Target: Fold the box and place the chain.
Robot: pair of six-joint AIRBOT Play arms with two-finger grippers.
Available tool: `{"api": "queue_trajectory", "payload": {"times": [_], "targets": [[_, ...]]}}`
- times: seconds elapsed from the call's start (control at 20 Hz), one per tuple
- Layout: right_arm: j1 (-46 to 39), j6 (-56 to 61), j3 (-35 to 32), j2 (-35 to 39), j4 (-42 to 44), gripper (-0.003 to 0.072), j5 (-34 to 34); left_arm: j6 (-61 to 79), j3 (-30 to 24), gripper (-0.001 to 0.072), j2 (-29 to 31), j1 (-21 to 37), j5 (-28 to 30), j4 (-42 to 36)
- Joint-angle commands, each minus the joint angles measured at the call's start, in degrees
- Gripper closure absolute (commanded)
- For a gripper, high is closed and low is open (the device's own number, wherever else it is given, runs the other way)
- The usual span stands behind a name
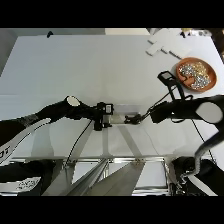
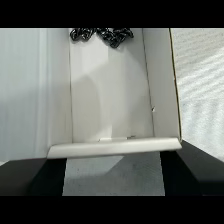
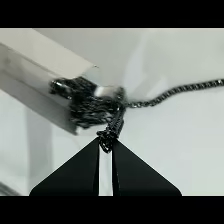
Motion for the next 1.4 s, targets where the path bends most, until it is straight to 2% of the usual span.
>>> {"api": "queue_trajectory", "payload": {"times": [0.0, 0.3, 0.65, 0.8, 1.05, 1.35], "targets": [[0.0, 0.0, 0.2, 8.7, 7.8, 0.0671, -0.7, 0.0, 0.0, 0.0698, 0.0, 0.0, 0.0, 0.0], [0.0, -5.3, 4.7, 9.7, 23.2, 0.0671, -4.3, 0.0, 0.0, 0.0698, 0.0, 0.0, 0.0, 0.0], [0.5, -11.0, 14.9, 0.0, 27.7, 0.0671, -4.6, 0.0, 0.0, 0.0698, 0.0, 0.0, 0.0, 0.0], [4.5, -11.0, 16.7, -4.9, 24.1, 0.0671, -4.6, 0.0, 0.0, 0.0698, 0.0, 0.0, 0.0, 0.0], [12.8, -6.7, 16.7, -14.2, 6.0, 0.067, 0.5, 0.0, 0.0, 0.0698, 0.0, 0.0, 0.0, 0.0], [14.8, -6.3, 16.7, -22.8, 3.6, 0.067, 1.3, 0.0, 0.0, 0.0698, 0.0, 0.0, 0.0, 0.0]]}}
